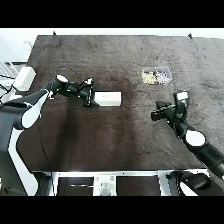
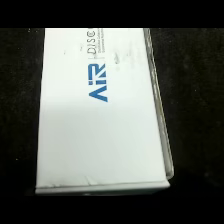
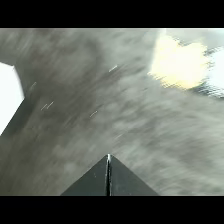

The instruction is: Fold the box and place the chain.

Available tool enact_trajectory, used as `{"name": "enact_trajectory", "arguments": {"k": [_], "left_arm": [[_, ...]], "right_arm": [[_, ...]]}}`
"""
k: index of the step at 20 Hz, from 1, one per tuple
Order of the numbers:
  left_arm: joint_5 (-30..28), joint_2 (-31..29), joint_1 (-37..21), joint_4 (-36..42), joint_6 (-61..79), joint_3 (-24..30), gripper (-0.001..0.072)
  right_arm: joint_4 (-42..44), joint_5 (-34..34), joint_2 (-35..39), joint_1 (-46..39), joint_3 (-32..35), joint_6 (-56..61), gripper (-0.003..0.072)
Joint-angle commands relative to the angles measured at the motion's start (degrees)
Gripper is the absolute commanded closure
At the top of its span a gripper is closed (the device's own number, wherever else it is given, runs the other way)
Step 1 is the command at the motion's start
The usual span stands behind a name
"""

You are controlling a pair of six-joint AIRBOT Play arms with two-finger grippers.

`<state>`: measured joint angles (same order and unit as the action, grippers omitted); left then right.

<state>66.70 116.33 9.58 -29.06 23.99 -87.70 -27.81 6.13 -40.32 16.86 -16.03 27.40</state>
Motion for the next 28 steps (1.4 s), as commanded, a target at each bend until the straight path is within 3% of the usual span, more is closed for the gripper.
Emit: {"name": "enact_trajectory", "arguments": {"k": [1,7,12,19,20,21,22,28], "left_arm": [[0.2,0.0,0.0,0.0,0.0,0.0,0.0121],[0.2,0.0,0.0,0.1,0.0,0.0,0.0121],[0.2,0.0,0.0,0.1,0.0,0.0,0.0121],[0.2,0.0,0.0,0.2,0.0,0.0,0.0124],[0.3,0.0,0.0,0.6,-0.2,0.0,0.0239],[0.6,0.0,0.0,0.6,-0.4,0.0,0.0529],[0.9,-0.1,-0.1,0.7,-0.4,0.0,0.0675],[-0.1,-3.5,-0.9,1.6,-8.6,-0.1,0.0692]], "right_arm": [[-0.3,8.2,8.5,0.4,3.1,2.6,0.068],[-0.2,8.4,21.8,-3.1,11.2,2.6,0.0682],[-1.5,2.1,22.7,-3.4,13.7,0.3,0.068],[-1.7,3.4,22.7,-3.4,14.1,-0.6,0.0679],[-1.7,3.5,22.7,-3.4,14.1,-0.6,0.0679],[-1.7,3.4,22.7,-3.4,14.1,-0.6,0.0679],[-1.7,3.4,22.7,-3.4,14.1,-0.6,0.068],[-1.7,3.5,22.7,-3.4,14.1,-0.6,0.068]]}}
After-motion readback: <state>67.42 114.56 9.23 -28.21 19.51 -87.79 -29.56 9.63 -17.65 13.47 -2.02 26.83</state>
